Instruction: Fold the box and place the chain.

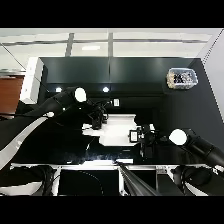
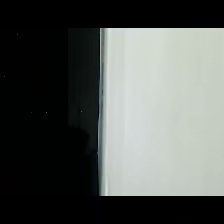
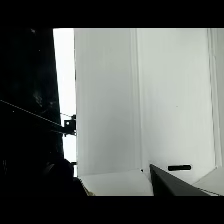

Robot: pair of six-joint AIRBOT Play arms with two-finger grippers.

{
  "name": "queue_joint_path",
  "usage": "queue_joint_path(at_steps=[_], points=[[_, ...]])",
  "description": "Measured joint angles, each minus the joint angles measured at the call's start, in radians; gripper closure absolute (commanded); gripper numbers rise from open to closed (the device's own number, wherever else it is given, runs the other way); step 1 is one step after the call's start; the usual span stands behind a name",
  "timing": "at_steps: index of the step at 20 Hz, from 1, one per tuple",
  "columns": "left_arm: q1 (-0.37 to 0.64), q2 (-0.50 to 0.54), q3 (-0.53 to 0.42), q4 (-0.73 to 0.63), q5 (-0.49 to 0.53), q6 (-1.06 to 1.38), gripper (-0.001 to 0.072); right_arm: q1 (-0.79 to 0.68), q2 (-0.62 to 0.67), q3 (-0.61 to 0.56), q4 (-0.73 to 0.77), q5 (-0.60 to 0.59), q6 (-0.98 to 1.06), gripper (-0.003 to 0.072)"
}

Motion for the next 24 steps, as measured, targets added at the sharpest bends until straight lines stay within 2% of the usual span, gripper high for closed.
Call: queue_joint_path(at_steps=[7, 11, 16, 24], points=[[0.000, 0.000, 0.000, 0.000, 0.000, -0.003, 0.0686, -0.014, -0.035, 0.047, 0.024, -0.088, 0.066, -0.0021], [0.000, 0.000, 0.000, 0.000, -0.001, -0.002, 0.0686, -0.076, -0.031, 0.115, -0.002, -0.051, 0.111, -0.0021], [0.000, -0.001, 0.000, 0.000, -0.001, -0.001, 0.0686, -0.150, -0.016, 0.147, -0.020, -0.011, 0.118, -0.0019], [-0.001, 0.013, 0.000, 0.004, -0.002, 0.001, 0.0686, -0.180, -0.061, 0.153, 0.051, -0.030, -0.005, -0.0020]])
